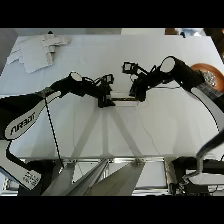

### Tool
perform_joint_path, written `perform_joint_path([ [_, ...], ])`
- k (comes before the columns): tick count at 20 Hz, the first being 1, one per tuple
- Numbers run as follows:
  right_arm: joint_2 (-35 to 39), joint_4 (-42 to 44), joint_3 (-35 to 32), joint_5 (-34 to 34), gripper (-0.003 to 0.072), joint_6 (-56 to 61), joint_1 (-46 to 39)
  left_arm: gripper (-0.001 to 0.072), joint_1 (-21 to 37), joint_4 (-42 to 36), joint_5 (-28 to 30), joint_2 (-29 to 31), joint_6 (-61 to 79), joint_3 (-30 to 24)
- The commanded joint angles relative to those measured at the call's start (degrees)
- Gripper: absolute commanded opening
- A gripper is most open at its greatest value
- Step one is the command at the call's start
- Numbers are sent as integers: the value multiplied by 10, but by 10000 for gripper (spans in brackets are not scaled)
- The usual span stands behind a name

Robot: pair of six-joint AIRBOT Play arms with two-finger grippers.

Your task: Fold the box and place the chain.

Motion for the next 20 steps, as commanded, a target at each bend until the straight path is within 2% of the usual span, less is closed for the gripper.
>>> perform_joint_path([
  [1,1,-1,-3,10,176,3,1,337,0,0,0,0,0,0],
  [5,5,1,-33,-12,179,2,3,337,0,0,0,0,0,0],
  [7,12,3,-47,-35,224,2,3,337,0,0,0,0,0,0],
  [12,14,7,-51,-38,243,3,3,337,0,0,0,0,0,0],
  [14,15,8,-51,-34,360,7,3,337,0,0,0,0,0,0],
  [15,15,9,-51,-29,386,7,4,337,0,0,0,0,0,0],
  [16,15,9,-51,-20,405,7,4,337,0,0,0,0,0,0],
  [20,33,9,-51,-12,405,7,3,337,0,0,0,0,0,0],
])
